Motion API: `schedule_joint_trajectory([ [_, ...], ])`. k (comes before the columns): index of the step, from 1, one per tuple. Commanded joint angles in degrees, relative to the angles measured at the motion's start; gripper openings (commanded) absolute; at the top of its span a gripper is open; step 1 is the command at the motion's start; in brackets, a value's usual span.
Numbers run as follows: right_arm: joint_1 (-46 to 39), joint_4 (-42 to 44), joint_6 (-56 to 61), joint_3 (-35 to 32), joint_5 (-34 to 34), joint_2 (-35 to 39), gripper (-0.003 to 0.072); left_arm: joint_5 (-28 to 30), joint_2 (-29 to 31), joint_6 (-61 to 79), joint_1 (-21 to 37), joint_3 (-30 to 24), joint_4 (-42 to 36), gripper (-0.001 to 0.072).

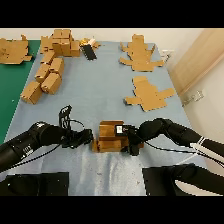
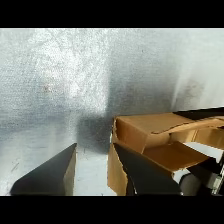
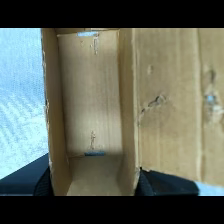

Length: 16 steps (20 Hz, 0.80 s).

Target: Fold the box.

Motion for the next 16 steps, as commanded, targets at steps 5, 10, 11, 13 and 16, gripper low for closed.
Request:
schedule_joint_trajectory([
  [5,0.0,-0.2,0.0,0.0,0.0,0.0,0.0562,-1.2,2.3,7.8,0.5,0.0,-7.2,0.0335],
  [10,0.0,-0.2,0.0,0.0,-0.1,0.0,0.0562,-0.4,1.2,16.3,0.5,0.0,-14.0,0.0335],
  [11,0.0,-0.2,0.0,0.0,-0.1,0.0,0.0561,-0.1,0.9,16.3,0.5,0.0,-14.4,0.0335],
  [13,0.0,-0.2,0.0,0.0,-0.1,0.0,0.0561,0.6,0.7,15.8,0.5,0.0,-14.8,0.0335],
  [16,0.0,-0.2,0.0,0.0,-0.1,0.0,0.0562,1.9,0.7,15.9,0.5,0.0,-16.1,0.0335],
])
